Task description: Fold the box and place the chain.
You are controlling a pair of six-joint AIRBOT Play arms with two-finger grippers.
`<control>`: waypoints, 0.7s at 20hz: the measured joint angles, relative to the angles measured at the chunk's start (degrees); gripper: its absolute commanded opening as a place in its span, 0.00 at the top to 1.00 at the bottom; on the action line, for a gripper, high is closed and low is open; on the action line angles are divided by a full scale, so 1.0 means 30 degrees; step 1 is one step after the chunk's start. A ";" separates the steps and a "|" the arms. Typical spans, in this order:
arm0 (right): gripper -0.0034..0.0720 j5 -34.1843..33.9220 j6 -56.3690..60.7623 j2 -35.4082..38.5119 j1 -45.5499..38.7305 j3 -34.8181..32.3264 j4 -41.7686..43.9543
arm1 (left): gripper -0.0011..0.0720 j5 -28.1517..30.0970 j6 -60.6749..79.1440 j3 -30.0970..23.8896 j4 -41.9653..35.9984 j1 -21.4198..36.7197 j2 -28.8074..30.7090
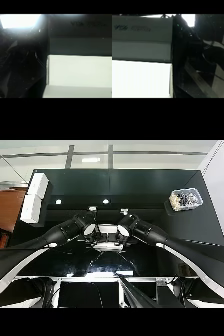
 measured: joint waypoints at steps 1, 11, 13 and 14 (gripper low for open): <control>0.66 0.0066 0.0015 0.0000 0.0000 0.0000 0.0000 | 0.94 0.0000 0.0000 0.0000 0.0000 0.0000 0.0000; 0.92 0.0517 0.0495 -0.0153 0.0022 0.0036 -0.0044 | 0.94 0.0000 0.0000 0.0000 0.0000 0.0000 0.0000; 0.86 0.0517 0.0539 -0.0197 0.0022 0.0036 -0.0044 | 0.94 -0.0007 0.0000 0.0000 0.0000 0.0000 0.0000; 0.69 0.0430 0.0583 -0.0226 0.0022 0.0029 -0.0036 | 0.94 -0.0007 -0.0007 0.0000 0.0000 0.0000 0.0000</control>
